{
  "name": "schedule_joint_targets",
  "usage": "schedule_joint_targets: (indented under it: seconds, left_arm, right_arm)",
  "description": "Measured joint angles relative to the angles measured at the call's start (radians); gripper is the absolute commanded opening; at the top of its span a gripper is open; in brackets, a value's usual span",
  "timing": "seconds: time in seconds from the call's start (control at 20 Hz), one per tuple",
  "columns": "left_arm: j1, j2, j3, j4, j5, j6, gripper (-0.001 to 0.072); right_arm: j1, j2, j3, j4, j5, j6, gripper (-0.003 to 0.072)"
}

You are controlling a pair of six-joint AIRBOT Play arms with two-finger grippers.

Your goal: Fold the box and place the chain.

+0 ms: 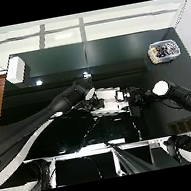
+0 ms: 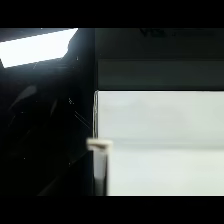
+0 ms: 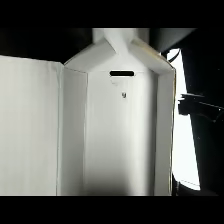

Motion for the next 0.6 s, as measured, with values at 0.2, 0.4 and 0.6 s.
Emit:
schedule_joint_targets:
  seconds: [0.2, 0.4, 0.6]
  left_arm:
    - [0.0, 0.0, 0.0, 0.0, -0.001, 0.0, 0.0026]
    - [0.0, 0.0, 0.0, -0.001, -0.002, 0.0, 0.0026]
    - [0.0, 0.0, 0.0, -0.001, -0.002, -0.001, 0.0026]
  right_arm:
    - [0.0, -0.002, 0.0, 0.066, 0.02, 0.023, 0.0201]
    - [0.001, -0.037, -0.001, 0.217, 0.005, 0.037, 0.02]
    - [0.001, -0.06, -0.001, 0.283, -0.005, 0.047, 0.0273]
